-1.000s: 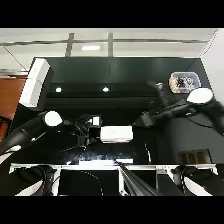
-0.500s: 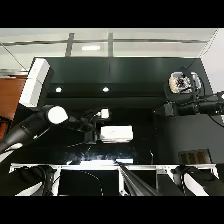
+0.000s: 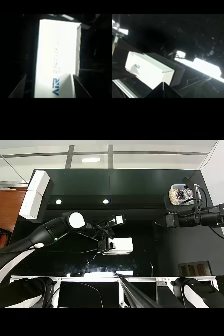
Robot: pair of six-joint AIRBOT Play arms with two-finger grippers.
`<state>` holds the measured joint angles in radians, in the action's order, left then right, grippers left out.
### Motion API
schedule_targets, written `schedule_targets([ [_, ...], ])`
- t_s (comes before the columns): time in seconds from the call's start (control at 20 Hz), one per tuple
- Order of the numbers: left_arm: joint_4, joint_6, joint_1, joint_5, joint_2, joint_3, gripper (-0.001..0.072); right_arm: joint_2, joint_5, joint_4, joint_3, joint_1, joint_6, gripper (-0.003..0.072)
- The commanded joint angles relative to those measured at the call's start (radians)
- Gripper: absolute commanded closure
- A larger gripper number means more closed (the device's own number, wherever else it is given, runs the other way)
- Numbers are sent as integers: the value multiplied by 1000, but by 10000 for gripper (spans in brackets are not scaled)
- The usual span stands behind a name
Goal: Fold the box and place the chain.
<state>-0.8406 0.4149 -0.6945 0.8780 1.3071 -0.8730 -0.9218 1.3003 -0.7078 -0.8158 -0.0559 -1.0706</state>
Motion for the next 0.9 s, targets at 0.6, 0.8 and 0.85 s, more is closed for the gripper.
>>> schedule_targets([
  [0.6, -41, 1, -50, 19, 14, -6, -3, 1, -6, -4, -1, 0, 1, 671],
  [0.8, -42, 1, -51, 19, 14, -6, -3, 0, -8, -4, -1, 0, 1, 672],
  [0.85, -42, 1, -52, 19, 14, -6, -3, 1, -8, -4, -1, 0, 1, 671],
])
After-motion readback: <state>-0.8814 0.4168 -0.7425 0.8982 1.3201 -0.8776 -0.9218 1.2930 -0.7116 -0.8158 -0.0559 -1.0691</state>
